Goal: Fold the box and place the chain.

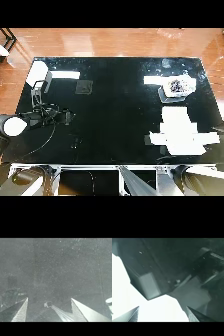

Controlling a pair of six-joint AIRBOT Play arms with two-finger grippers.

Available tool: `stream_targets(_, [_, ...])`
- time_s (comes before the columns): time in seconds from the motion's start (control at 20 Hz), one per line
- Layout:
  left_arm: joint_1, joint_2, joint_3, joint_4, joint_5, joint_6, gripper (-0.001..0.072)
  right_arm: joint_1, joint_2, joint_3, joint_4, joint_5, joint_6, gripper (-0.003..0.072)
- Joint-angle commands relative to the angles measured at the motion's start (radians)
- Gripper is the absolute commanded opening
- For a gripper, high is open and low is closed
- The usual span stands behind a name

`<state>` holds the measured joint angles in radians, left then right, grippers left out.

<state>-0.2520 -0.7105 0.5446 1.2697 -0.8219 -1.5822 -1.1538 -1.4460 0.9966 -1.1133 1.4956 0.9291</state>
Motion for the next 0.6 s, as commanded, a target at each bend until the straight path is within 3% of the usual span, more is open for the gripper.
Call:
stream_targets(0.0, [0.0,0.0,0.0,-0.002,-0.002,0.0,0.0628,0.0,-0.029,-0.003,-0.026,0.0,-0.018,0.0703])
stream_targets(0.55, [0.0,0.0,0.0,0.001,-0.001,0.0,0.0628,0.027,-0.036,-0.09,-0.014,0.041,0.009,0.0702])
